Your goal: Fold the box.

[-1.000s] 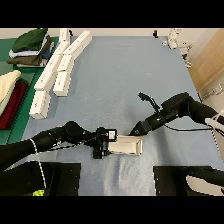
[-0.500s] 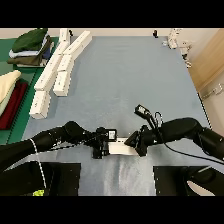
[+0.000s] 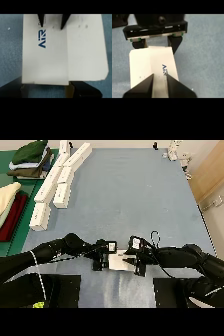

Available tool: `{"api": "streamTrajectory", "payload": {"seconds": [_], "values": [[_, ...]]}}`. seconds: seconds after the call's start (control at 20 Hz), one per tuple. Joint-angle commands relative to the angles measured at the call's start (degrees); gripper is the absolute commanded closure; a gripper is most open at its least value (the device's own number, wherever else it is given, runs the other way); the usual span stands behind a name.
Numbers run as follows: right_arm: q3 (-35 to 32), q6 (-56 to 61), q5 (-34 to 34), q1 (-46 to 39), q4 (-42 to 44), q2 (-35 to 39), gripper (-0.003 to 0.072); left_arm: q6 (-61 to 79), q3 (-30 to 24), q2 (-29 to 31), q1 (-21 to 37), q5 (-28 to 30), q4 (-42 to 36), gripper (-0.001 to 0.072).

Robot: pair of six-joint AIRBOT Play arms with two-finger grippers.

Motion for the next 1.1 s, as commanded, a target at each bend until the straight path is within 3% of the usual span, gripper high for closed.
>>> {"api": "streamTrajectory", "payload": {"seconds": [0.0,0.05,0.25,0.35,0.65,1.05], "values": [[2.16,-0.11,-1.49,1.18,-3.19,0.31,0.0299,-0.04,0.04,0.0,0.04,0.02,0.0,0.0201],[2.4,-0.24,-1.95,1.22,-3.87,0.24,0.0253,-0.04,0.04,0.0,0.04,0.02,0.0,0.0201],[2.4,-3.5,-3.39,1.53,-6.05,-2.36,0.0236,-0.04,0.04,0.0,0.04,0.02,0.0,0.0201],[2.43,-5.57,-3.15,2.21,-6.12,-3.72,0.0056,-0.04,0.04,0.0,0.04,0.04,0.0,0.0201],[2.45,-5.64,-1.92,3.19,-13.77,-4.28,0.0058,-0.04,0.04,0.0,0.04,0.02,0.0,0.0201],[3.91,-5.64,-1.03,3.19,-15.98,-2.62,0.0059,-0.04,0.04,0.0,0.04,0.02,0.0,0.0201]]}}
